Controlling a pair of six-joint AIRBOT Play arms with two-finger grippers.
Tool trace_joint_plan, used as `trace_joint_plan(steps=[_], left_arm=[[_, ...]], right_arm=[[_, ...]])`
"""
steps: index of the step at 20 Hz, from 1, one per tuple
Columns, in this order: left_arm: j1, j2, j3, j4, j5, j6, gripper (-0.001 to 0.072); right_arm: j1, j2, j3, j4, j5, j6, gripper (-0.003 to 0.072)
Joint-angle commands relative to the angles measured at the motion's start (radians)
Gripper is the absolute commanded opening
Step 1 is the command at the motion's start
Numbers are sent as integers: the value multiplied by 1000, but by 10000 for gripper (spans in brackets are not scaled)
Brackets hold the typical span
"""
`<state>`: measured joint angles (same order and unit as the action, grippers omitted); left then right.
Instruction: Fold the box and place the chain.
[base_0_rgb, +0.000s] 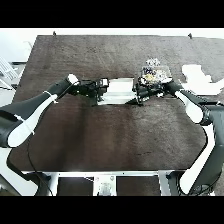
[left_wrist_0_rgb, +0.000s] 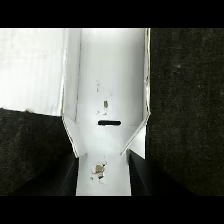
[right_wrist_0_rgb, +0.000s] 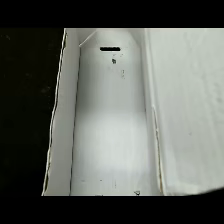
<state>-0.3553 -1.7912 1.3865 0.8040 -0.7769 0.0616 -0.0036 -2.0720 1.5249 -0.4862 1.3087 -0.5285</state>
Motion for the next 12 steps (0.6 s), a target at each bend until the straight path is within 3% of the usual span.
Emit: trace_joint_plan(steps=[1,12], left_arm=[[-1,-1,1,0,1,0,348],[-36,-30,1,5,60,26,346]], right_arm=[[0,0,0,0,0,0,577],[0,0,0,0,0,0,577]])
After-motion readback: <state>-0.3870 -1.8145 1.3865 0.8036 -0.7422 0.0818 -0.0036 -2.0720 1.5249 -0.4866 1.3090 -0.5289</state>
